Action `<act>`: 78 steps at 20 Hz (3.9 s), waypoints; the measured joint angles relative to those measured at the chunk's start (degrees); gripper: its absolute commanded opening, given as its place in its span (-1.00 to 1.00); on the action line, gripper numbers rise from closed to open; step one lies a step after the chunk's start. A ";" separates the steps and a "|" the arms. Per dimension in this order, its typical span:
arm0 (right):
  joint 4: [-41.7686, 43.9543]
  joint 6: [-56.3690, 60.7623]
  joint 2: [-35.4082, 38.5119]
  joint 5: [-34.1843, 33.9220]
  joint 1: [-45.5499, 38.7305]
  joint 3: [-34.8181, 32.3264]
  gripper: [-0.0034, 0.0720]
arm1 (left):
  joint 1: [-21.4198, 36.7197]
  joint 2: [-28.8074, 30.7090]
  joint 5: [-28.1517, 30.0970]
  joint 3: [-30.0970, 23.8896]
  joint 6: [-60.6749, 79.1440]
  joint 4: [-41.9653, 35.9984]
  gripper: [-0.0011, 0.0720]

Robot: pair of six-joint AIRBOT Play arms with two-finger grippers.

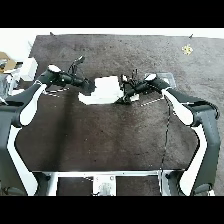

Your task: Fold the box and place the chain.

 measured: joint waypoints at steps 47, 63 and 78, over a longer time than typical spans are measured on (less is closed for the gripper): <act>-0.02 -0.02 0.00 -0.02 0.00 0.00 0.28 | -7.41 13.53 10.75 -14.75 22.49 22.77 0.44; -0.02 -0.04 0.00 -0.02 0.00 0.00 0.28 | -7.37 11.32 8.70 -14.78 23.56 14.64 -0.49; -0.02 -0.07 0.00 -0.02 0.00 0.00 0.28 | -7.37 9.68 8.59 -14.75 26.93 7.89 0.05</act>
